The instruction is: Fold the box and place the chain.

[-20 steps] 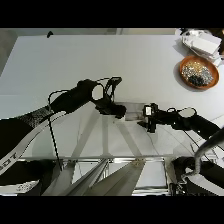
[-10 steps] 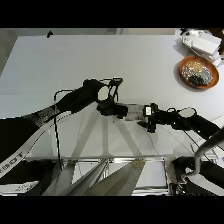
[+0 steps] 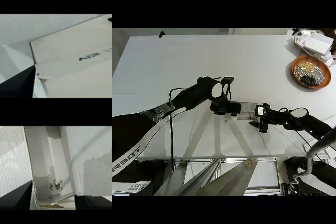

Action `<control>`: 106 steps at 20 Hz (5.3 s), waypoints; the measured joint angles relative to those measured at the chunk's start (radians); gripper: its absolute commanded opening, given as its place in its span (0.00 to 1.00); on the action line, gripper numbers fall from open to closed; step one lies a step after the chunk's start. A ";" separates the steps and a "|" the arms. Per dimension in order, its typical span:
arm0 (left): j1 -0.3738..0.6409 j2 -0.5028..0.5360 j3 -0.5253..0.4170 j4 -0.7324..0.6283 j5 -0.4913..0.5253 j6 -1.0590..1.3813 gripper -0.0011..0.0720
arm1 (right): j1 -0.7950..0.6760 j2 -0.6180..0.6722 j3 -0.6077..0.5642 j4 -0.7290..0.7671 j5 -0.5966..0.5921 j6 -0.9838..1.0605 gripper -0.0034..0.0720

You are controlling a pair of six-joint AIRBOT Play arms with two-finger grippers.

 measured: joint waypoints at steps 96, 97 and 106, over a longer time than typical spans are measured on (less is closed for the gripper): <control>-0.092 -0.114 0.065 0.087 -0.117 -0.280 0.17 | 0.000 0.000 0.000 -0.004 0.003 -0.004 0.57; -0.085 -0.092 0.063 0.078 -0.124 -0.241 0.27 | 0.000 0.000 0.000 -0.002 0.003 -0.002 0.57; 0.042 0.141 -0.116 0.026 -0.098 0.414 0.98 | 0.000 0.000 0.000 -0.001 0.000 -0.002 0.57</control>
